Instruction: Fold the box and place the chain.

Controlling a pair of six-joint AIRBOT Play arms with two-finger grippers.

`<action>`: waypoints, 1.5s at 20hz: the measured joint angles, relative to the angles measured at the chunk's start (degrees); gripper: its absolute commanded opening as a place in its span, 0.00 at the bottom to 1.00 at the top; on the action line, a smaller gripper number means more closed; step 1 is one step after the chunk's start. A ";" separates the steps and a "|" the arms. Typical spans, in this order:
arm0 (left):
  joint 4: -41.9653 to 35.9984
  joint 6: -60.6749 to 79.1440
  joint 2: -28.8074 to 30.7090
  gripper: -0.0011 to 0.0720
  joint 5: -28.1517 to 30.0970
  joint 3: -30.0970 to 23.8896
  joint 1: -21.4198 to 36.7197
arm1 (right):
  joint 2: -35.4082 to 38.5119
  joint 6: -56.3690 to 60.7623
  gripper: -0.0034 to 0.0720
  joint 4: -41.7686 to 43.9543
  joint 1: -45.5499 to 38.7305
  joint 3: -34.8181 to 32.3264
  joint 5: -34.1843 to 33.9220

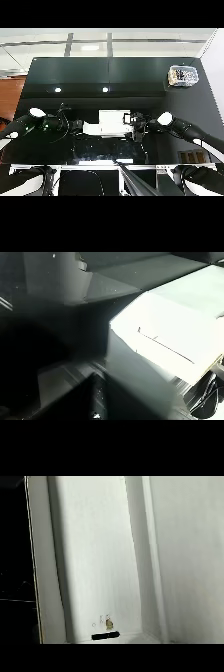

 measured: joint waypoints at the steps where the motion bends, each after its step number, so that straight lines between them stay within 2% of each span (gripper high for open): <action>1: -0.28 0.26 -0.02 0.50 -0.20 0.00 -0.02 | 0.00 0.02 0.21 0.00 0.00 0.00 0.00; 3: -0.44 0.68 -0.02 0.50 -0.52 0.00 -0.09 | 0.00 0.02 0.21 0.00 0.00 0.00 0.00; 4: -0.66 0.83 -0.02 0.55 -0.74 0.00 -0.07 | 0.00 0.00 0.21 0.00 0.00 0.00 0.00; 6: -1.29 1.53 -0.02 0.77 -1.01 0.00 -0.09 | 0.00 0.00 0.21 0.00 0.00 0.00 0.00; 7: -2.01 2.29 -0.02 0.81 -1.36 0.00 -0.09 | 0.00 0.02 0.21 0.00 0.00 0.00 0.00; 14: -7.08 7.26 -0.02 0.81 -3.93 0.74 -0.81 | 0.00 0.00 0.21 0.00 0.00 0.00 0.00; 17: -7.56 7.76 -0.02 0.81 -4.57 2.71 -2.75 | 0.00 0.00 0.21 0.00 0.00 0.00 0.00; 18: -7.54 7.65 -0.02 0.74 -4.55 3.58 -3.63 | 0.00 0.00 0.21 0.00 0.00 0.00 0.00; 19: -7.52 7.21 -0.02 0.60 -4.52 4.46 -4.55 | 0.00 0.00 0.21 0.00 0.00 0.00 0.00; 20: -7.30 6.75 -0.02 0.56 -4.33 5.29 -5.38 | 0.00 0.00 0.21 0.00 0.00 0.00 0.00; 24: -4.70 2.58 -0.04 0.56 -3.28 8.46 -9.35 | 0.00 0.00 0.21 0.00 0.00 0.00 0.02; 25: -3.65 0.90 -0.04 0.52 -2.69 9.18 -10.40 | 0.00 0.00 0.21 0.00 0.00 0.00 0.02; 30: 4.74 -9.68 -0.07 0.50 0.74 12.68 -16.35 | 0.00 0.00 0.21 0.00 0.00 0.00 0.00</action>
